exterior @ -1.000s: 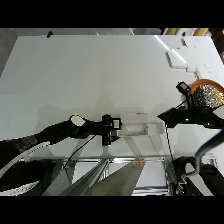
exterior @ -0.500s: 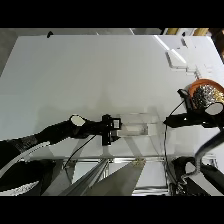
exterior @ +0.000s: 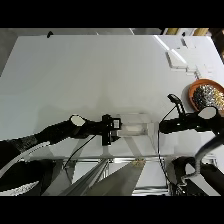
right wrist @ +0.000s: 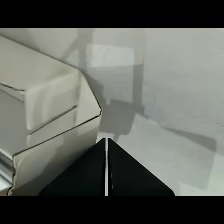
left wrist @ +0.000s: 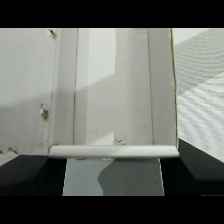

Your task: Fold the box and place the chain.

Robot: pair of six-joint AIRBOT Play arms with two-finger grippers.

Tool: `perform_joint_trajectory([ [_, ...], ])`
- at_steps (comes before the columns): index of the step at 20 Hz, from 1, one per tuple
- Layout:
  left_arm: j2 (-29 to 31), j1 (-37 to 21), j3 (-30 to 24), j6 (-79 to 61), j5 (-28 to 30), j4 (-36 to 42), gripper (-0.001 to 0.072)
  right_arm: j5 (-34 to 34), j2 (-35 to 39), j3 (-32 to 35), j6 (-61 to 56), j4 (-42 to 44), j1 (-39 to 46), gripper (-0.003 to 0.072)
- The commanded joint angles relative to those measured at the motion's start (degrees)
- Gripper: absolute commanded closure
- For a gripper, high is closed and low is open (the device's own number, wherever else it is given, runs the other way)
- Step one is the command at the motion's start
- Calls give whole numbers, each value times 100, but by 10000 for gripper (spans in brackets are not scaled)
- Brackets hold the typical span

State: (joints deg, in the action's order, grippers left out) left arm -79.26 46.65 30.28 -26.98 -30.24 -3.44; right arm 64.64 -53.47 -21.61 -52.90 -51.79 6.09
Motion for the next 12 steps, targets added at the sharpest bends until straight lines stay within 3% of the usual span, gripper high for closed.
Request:
perform_joint_trajectory([
  [1,4,-2,-2,0,2,0,436,208,461,11,55,378,-37,551],
  [2,4,-2,-2,0,2,0,436,267,566,11,50,483,-39,445],
  [3,7,-2,-2,-2,2,0,436,282,658,11,44,586,-39,391],
  [9,4,-2,-2,-2,2,0,436,-7,710,11,13,675,-684,387],
  [11,4,-2,-2,-2,0,0,436,-267,710,11,-236,599,-903,273],
  [12,4,-2,-2,0,0,0,436,-339,710,11,-372,490,-964,271],
])
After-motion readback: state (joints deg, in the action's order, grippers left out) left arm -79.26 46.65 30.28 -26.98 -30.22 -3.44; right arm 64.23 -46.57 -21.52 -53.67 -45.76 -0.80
